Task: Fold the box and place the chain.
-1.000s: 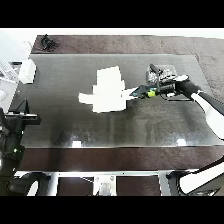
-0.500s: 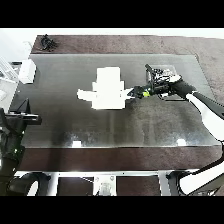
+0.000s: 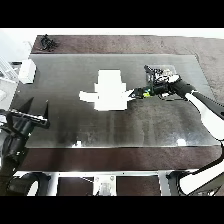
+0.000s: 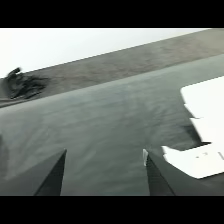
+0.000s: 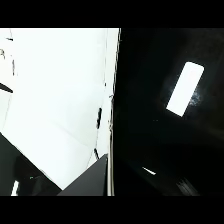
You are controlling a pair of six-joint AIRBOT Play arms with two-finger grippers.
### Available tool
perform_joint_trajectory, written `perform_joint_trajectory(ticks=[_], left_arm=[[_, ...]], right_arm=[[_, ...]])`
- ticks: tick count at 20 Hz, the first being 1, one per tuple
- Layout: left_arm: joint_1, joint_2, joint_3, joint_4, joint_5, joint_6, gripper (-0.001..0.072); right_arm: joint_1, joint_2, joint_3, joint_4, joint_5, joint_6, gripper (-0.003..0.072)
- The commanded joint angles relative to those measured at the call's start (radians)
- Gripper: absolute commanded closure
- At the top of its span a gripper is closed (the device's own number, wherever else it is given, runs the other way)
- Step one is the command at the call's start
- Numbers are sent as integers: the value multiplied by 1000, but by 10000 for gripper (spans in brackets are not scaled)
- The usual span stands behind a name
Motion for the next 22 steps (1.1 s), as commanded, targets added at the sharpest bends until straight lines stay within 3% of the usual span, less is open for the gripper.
perform_joint_trajectory(ticks=[1,4,6,16,22], left_arm=[[0,-7,2,-27,-86,-35,156],[0,-92,30,-27,-94,-36,156],[0,-230,92,-27,-121,-53,155],[0,-1083,671,-26,-468,-121,155],[0,-1329,906,-3,-536,-165,155]], right_arm=[[1,-1,2,-7,-6,0,680],[1,0,6,-7,-6,-11,680],[2,0,10,-5,-8,-11,681],[18,0,10,0,-16,12,680],[23,0,10,12,-27,12,680]])
